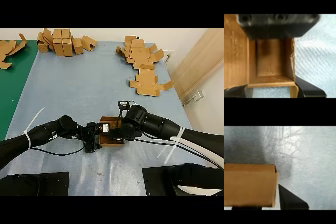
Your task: Fold the box.
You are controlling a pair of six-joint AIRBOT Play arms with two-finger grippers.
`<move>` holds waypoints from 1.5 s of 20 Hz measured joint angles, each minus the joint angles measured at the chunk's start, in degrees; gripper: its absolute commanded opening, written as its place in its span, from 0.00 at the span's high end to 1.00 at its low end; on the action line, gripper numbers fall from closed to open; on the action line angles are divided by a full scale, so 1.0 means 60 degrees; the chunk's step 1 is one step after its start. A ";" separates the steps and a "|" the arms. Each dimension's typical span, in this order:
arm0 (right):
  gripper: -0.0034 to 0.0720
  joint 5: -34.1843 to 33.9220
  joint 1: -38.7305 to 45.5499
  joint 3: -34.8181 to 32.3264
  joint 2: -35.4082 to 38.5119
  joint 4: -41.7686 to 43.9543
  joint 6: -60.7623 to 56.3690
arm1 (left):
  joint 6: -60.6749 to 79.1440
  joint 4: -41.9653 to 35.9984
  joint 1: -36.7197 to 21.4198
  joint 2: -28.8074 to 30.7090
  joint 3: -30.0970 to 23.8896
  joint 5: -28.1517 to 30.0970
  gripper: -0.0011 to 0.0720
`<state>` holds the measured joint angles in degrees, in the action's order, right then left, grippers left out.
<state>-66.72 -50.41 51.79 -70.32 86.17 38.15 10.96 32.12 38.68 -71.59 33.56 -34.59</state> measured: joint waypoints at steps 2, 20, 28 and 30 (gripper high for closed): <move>0.56 0.0044 0.0000 0.0004 0.0248 0.0011 -0.0011 | 0.0000 0.0000 0.0000 0.0000 0.0004 -0.0004 0.35; 0.95 -0.0710 0.0980 -0.0033 0.1348 -0.0463 0.0353 | -0.0007 0.0000 0.0000 0.0000 0.0004 0.0000 0.35; 0.95 0.0925 0.5941 -0.0816 0.1082 0.4929 0.6783 | -0.0007 0.0000 0.0000 0.0000 0.0004 0.0000 0.35; 0.95 0.0710 0.7242 -0.0743 0.0255 0.7592 0.9340 | -0.0007 0.0000 0.0000 0.0000 0.0000 0.0000 0.35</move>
<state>-62.46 -6.96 47.33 -68.79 131.72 94.19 10.92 32.12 38.68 -71.59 33.56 -34.59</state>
